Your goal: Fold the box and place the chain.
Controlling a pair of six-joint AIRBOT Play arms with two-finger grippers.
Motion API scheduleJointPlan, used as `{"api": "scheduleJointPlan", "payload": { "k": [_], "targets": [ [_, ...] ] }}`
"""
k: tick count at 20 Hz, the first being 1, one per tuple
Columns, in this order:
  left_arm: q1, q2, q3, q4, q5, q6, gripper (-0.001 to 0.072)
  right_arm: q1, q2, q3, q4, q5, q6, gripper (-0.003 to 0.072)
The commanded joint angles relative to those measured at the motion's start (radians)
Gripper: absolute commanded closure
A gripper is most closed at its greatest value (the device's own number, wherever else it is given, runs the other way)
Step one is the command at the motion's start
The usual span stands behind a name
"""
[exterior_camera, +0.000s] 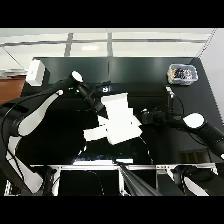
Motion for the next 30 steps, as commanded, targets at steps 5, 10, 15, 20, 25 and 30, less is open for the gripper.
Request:
{"api": "scheduleJointPlan", "payload": {
  "k": [5, 10, 15, 20, 25, 30],
  "targets": [
    [-0.023, 0.187, -0.066, 0.078, 0.081, 0.036, 0.0692, -0.142, 0.004, 0.245, -0.398, 0.220, -0.010, -0.0028],
    [-0.102, 0.466, -0.390, 0.059, 0.539, 0.486, 0.0686, -0.181, 0.002, 0.271, -0.547, 0.103, -0.009, -0.0028],
    [-0.159, 0.407, -0.405, 0.100, 0.611, 0.682, 0.0686, -0.106, -0.014, 0.247, -0.455, 0.189, -0.338, -0.0028],
    [-0.170, 0.382, -0.401, 0.130, 0.610, 0.679, 0.0685, -0.007, -0.015, 0.109, -0.455, 0.315, -0.688, -0.0027],
    [-0.181, 0.376, -0.400, 0.148, 0.603, 0.652, 0.0685, 0.027, -0.029, 0.044, -0.420, 0.318, -0.818, -0.0027],
    [-0.183, 0.363, -0.374, 0.148, 0.576, 0.651, 0.0685, 0.145, -0.068, 0.043, -0.344, 0.324, -0.953, -0.0027]
  ]
}}
